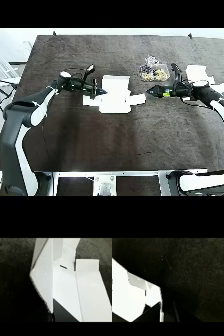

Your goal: Fold the box and place the chain.

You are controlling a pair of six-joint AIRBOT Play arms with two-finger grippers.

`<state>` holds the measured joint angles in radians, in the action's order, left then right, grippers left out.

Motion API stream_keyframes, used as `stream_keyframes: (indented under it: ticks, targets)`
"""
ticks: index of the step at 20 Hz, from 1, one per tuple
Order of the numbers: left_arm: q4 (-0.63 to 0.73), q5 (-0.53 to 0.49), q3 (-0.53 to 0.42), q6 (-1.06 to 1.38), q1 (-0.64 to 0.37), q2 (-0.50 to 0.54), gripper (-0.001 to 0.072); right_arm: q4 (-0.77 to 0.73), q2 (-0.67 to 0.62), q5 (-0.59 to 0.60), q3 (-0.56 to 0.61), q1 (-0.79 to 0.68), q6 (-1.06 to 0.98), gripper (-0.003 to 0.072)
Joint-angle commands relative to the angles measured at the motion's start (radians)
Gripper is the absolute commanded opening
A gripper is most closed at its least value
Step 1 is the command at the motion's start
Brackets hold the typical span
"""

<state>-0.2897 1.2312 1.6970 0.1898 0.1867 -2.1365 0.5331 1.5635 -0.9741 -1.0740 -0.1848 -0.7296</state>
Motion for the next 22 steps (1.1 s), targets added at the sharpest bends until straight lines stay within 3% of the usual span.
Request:
stream_keyframes:
  ticks: [1, 3, 5, 11, 22]
  targets:
    - [0.034, 0.017, -0.040, 0.164, -0.010, 0.003, 0.0015, -0.001, -0.003, -0.007, 0.021, -0.003, 0.010, 0.0224]
    - [0.034, 0.026, -0.040, 0.188, -0.010, 0.001, 0.0015, -0.002, -0.004, -0.008, 0.026, -0.001, 0.017, 0.0228]
    - [0.028, 0.033, -0.040, 0.218, -0.008, -0.001, 0.0016, -0.002, -0.018, -0.050, 0.035, 0.004, 0.044, 0.0292]
    - [0.039, -0.018, -0.064, 0.240, -0.006, -0.006, 0.0015, -0.028, -0.108, -0.051, 0.075, 0.008, 0.107, 0.0292]
    - [0.012, -0.027, -0.067, 0.282, 0.006, -0.013, 0.0019, -0.133, -0.138, -0.049, 0.111, 0.010, 0.235, 0.0296]
